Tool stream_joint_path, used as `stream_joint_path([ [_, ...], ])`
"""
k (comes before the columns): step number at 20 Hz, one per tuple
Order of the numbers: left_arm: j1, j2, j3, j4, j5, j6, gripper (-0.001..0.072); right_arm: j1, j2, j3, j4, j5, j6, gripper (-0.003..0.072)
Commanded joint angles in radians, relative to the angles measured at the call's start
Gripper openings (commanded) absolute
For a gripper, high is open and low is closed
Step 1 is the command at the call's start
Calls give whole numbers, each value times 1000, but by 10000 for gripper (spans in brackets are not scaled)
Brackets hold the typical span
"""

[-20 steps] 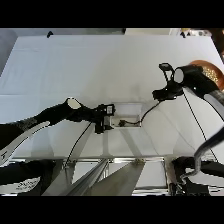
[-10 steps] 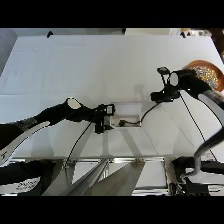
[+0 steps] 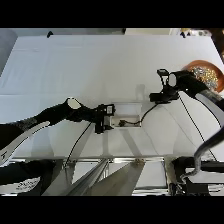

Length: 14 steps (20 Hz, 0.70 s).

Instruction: Fold the box and place the chain.

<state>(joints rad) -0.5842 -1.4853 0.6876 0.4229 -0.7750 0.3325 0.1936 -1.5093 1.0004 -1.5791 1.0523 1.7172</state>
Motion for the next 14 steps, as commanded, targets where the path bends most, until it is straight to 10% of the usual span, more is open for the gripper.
stream_joint_path([
  [1,1,1,0,0,0,0,273,0,-5,-13,-3,9,2,148],
  [3,1,1,0,0,0,0,273,0,-2,-16,-3,10,-10,25],
  [14,1,1,0,0,0,0,273,1,393,-16,59,261,-131,25],
])
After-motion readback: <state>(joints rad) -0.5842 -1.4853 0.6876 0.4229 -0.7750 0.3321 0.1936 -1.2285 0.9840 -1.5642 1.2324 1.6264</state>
